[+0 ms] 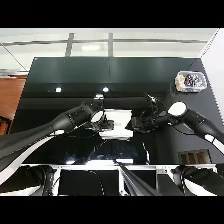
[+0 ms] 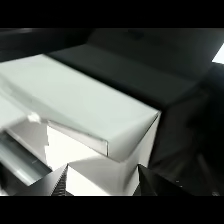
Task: Fold the box and place the chain.
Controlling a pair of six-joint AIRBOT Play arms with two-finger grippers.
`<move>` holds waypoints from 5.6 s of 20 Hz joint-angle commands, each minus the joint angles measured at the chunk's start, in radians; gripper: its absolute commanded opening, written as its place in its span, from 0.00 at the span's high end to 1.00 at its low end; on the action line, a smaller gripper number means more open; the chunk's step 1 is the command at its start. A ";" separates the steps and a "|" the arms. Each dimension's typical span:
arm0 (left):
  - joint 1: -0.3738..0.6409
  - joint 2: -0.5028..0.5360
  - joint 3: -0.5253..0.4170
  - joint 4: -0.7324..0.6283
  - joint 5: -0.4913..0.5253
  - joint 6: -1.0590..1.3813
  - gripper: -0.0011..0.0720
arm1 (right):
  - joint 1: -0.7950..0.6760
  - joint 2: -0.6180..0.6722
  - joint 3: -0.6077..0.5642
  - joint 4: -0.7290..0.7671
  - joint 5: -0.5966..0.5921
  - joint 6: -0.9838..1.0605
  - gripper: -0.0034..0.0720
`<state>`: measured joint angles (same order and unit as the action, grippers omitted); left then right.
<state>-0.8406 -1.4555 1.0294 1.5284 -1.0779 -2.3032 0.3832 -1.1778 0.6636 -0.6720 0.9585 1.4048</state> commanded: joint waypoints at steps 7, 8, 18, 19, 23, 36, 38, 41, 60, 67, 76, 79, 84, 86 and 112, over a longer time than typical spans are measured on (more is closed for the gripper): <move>0.000 0.000 0.001 0.000 0.000 0.000 0.94 | 0.205 0.000 0.170 -0.470 0.009 0.530 0.31; 0.000 0.000 0.001 0.000 0.000 -0.001 0.94 | 0.219 -0.001 0.180 -0.496 0.009 0.571 0.31; 0.000 0.000 0.001 0.000 0.000 -0.001 0.94 | 0.242 -0.008 0.188 -0.513 0.024 0.619 0.42; 0.000 0.000 0.001 0.000 0.000 0.000 0.94 | 0.242 -0.010 0.188 -0.510 0.024 0.619 0.42; 0.000 0.000 0.001 0.000 0.000 -0.001 0.94 | 0.242 -0.015 0.188 -0.496 0.014 0.619 0.42; 0.000 0.000 0.001 0.000 0.000 -0.001 0.94 | 0.286 -0.064 0.188 -0.517 -0.043 0.642 0.46; 0.000 0.000 0.001 0.000 0.000 -0.001 0.94 | 0.286 -0.066 0.189 -0.517 -0.038 0.646 0.46; 0.000 0.000 0.001 0.000 0.000 0.000 0.94 | 0.304 -0.074 0.195 -0.571 -0.027 0.688 0.46; 0.000 0.000 0.001 0.000 0.000 0.000 0.94 | 0.404 -0.205 0.319 -0.782 0.115 0.891 0.46; 0.000 0.000 0.001 0.000 0.000 -0.001 0.94 | 0.404 -0.242 0.319 -0.753 0.114 0.924 0.46; 0.000 0.000 0.001 0.000 0.000 -0.001 0.94 | 0.404 -0.242 0.319 -0.753 0.111 0.917 0.94; 0.000 0.000 0.001 0.000 0.000 -0.001 0.94 | 0.404 -0.241 0.319 -0.758 0.111 0.917 0.90; 0.000 0.000 0.001 0.000 0.000 0.000 0.94 | 0.404 -0.240 0.319 -0.754 0.114 0.917 0.69; 0.000 0.000 0.001 0.000 0.000 -0.001 0.94 | 0.404 -0.240 0.319 -0.754 0.114 0.916 0.94; 0.000 0.000 0.001 0.000 0.000 0.000 0.94 | 0.340 0.252 0.309 -1.527 0.399 0.765 0.40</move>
<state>-0.8406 -1.4555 1.0294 1.5284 -1.0779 -2.3039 0.7650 -0.9775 0.9794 -1.8771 1.2812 2.2070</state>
